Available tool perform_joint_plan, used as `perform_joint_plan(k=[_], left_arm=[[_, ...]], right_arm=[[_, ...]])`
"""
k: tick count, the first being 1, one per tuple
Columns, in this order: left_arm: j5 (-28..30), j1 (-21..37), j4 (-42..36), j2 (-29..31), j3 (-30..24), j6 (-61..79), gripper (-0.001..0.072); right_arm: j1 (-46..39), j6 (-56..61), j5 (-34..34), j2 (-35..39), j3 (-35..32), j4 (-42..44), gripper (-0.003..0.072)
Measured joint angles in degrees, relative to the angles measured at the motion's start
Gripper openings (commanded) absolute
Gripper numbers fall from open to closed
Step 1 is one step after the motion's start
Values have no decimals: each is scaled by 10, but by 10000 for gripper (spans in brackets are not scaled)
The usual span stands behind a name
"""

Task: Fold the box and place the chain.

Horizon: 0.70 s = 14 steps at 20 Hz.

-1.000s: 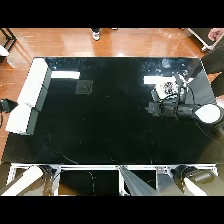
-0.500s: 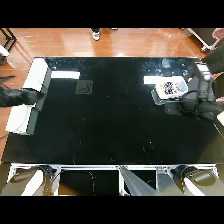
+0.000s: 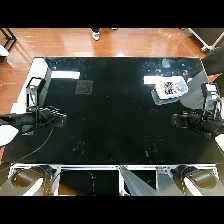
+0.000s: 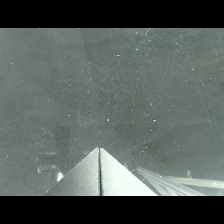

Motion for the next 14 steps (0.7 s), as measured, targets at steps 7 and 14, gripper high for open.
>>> perform_joint_plan(k=[7, 14], left_arm=[[3, -15, 19, 4, -9, -21, 26], [4, -16, 22, 4, -9, -23, 26]], right_arm=[[0, 5, -10, 4, -7, -2, 25], [0, 6, -10, 4, -8, -3, 25]])
